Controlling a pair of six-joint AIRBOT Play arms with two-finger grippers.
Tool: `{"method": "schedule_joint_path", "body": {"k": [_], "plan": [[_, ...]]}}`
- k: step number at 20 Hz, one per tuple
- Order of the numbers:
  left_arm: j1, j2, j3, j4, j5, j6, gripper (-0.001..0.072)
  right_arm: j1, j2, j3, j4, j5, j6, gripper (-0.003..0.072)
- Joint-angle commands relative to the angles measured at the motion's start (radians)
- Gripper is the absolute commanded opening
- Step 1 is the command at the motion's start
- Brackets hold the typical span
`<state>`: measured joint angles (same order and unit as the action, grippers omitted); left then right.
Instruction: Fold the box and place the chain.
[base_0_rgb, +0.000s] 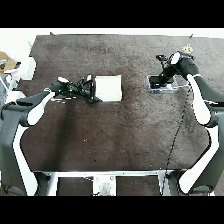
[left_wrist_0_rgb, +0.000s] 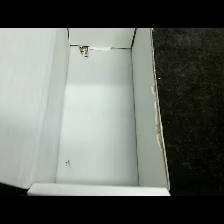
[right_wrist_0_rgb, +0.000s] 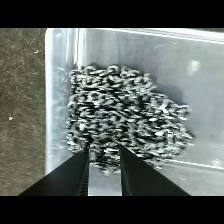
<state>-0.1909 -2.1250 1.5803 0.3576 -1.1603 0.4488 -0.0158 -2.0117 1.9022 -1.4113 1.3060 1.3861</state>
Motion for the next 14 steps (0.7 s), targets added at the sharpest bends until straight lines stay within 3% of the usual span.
{"method": "schedule_joint_path", "body": {"k": [1,2,4,14], "plan": [[0.0,0.0,0.0,0.0,0.0,0.001,0.0414,0.0,-0.024,0.0,0.006,0.025,-0.002,0.0215],[0.0,0.0,0.0,0.0,0.0,0.0,0.0414,0.0,-0.036,0.0,0.007,0.035,0.005,0.0214],[0.0,0.0,0.0,0.0,0.0,0.0,0.0414,0.0,-0.04,0.0,0.007,0.038,0.005,0.0004],[0.0,0.0,0.0,0.0,0.0,0.0,0.0414,0.0,0.159,0.0,-0.005,0.012,0.002,0.0003]]}}
